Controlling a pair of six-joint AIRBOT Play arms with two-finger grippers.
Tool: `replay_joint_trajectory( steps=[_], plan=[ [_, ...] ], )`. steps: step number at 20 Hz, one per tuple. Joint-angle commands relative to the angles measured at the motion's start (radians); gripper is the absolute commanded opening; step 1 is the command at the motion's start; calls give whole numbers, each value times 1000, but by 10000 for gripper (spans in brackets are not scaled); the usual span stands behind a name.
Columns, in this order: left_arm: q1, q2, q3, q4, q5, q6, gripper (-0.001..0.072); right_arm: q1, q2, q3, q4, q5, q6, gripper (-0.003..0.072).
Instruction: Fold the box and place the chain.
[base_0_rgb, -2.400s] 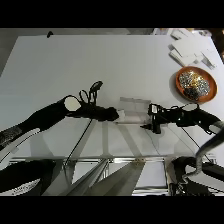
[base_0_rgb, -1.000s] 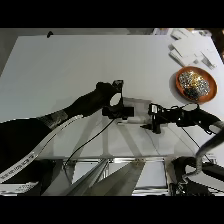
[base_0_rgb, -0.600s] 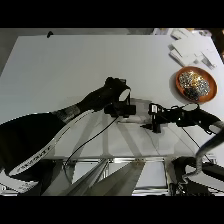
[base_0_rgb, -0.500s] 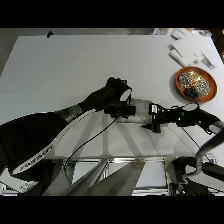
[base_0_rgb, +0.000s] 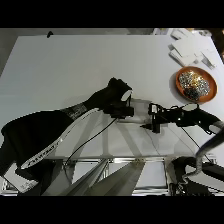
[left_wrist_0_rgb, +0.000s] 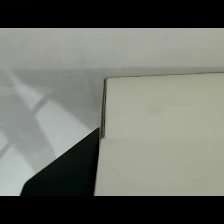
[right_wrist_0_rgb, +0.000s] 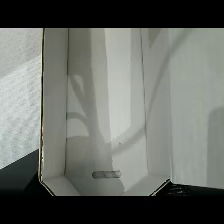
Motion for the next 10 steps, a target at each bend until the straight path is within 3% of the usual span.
replay_joint_trajectory(
  steps=[1, 6, 8, 10],
  plan=[
    [6, -12, 1, -16, 35, 19, 153, 0, 1, 0, -1, 2, 0, 339],
    [6, -26, 0, -16, 31, 24, 128, 0, 1, 0, -1, 2, 0, 339],
    [6, -25, 1, -17, 28, 24, 6, 0, 1, 0, -1, 2, 0, 339],
    [6, -26, 1, -16, 21, 25, 6, 0, 1, 0, -1, 2, 0, 339]
  ],
)
